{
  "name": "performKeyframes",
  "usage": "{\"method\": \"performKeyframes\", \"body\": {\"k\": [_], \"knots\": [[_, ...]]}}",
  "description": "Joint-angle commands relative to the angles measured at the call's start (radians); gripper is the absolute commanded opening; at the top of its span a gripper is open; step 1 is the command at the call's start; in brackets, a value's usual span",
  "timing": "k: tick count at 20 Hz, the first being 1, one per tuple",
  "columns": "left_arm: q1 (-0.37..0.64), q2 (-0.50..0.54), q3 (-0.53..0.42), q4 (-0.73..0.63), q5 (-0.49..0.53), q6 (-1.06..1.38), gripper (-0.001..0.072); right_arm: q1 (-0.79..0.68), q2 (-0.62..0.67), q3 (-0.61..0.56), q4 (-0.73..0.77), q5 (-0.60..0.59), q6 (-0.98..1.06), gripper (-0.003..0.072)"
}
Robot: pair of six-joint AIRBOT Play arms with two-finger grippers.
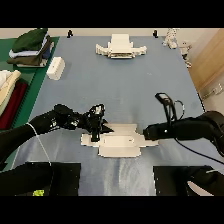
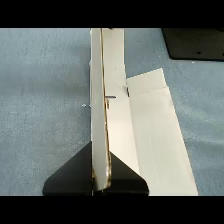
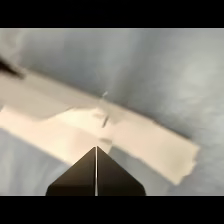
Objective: Fold the box.
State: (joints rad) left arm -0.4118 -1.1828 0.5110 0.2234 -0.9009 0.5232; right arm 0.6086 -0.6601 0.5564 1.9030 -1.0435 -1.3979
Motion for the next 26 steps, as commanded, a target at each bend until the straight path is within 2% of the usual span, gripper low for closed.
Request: {"method": "performKeyframes", "body": {"k": [1, 3, 4, 5, 6, 8, 10, 14, 21, 26], "knots": [[0.0, 0.0, -0.001, 0.001, 0.0, 0.0, 0.0017, 0.309, 0.023, -0.016, -0.047, -0.047, 0.098, 0.0002], [0.0, 0.0, -0.001, 0.001, 0.001, 0.0, 0.0017, 0.512, 0.021, -0.028, -0.143, -0.03, 0.147, 0.0014], [0.0, 0.0, -0.001, 0.001, 0.001, 0.0, 0.0017, 0.589, 0.012, -0.031, -0.197, -0.026, 0.147, 0.0186], [0.0, 0.0, -0.001, 0.001, 0.0, 0.0, 0.0017, 0.653, -0.006, -0.034, -0.266, -0.018, 0.147, 0.049], [0.0, 0.0, -0.001, 0.001, 0.001, 0.0, 0.0018, 0.693, -0.032, -0.034, -0.337, -0.018, 0.139, 0.0592], [0.0, 0.0, -0.001, 0.001, 0.002, 0.0, 0.0017, 0.727, -0.103, -0.034, -0.427, -0.005, 0.08, 0.0593], [0.0, 0.0, -0.001, 0.001, 0.001, 0.0, 0.0017, 0.727, -0.182, -0.034, -0.444, 0.035, 0.019, 0.0593], [0.0, 0.0, -0.001, 0.001, 0.001, 0.0, 0.0017, 0.726, -0.296, -0.034, -0.623, 0.138, 0.039, 0.0592], [0.0, 0.0, -0.001, 0.001, 0.002, 0.0, 0.0017, 0.726, -0.304, -0.029, -0.762, 0.172, 0.163, 0.0581], [0.0, 0.0, -0.001, 0.001, 0.002, 0.0, 0.0017, 0.726, -0.278, 0.013, -0.79, 0.1, 0.363, 0.0581]]}}
